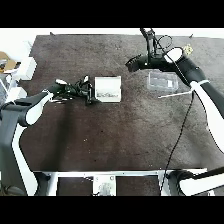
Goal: Fold the box and place the chain.
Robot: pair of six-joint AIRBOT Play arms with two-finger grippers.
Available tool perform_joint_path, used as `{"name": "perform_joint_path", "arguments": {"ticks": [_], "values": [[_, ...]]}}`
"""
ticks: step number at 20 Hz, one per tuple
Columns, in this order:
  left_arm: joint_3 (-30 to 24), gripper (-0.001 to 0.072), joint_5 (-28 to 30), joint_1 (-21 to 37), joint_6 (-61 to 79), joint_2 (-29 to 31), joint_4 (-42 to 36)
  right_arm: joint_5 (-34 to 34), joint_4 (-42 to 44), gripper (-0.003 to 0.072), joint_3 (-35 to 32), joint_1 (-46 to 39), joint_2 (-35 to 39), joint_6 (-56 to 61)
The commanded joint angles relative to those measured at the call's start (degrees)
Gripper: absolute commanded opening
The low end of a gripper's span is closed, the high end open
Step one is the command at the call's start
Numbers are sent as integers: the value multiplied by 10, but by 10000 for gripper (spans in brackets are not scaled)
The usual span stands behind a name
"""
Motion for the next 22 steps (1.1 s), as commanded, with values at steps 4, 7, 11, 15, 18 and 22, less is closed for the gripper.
{"name": "perform_joint_path", "arguments": {"ticks": [4,7,11,15,18,22], "values": [[0,243,0,1,0,0,0,111,213,179,86,-43,-151,-208],[0,243,0,1,0,0,0,152,241,179,87,-43,-170,-247],[0,243,0,1,0,0,0,206,229,178,87,-41,-169,-267],[0,243,0,1,0,0,0,233,140,146,70,-18,-144,-271],[0,243,0,1,0,0,0,194,96,150,17,4,-96,-302],[0,243,0,1,0,0,0,145,121,296,-69,22,-48,-385]]}}
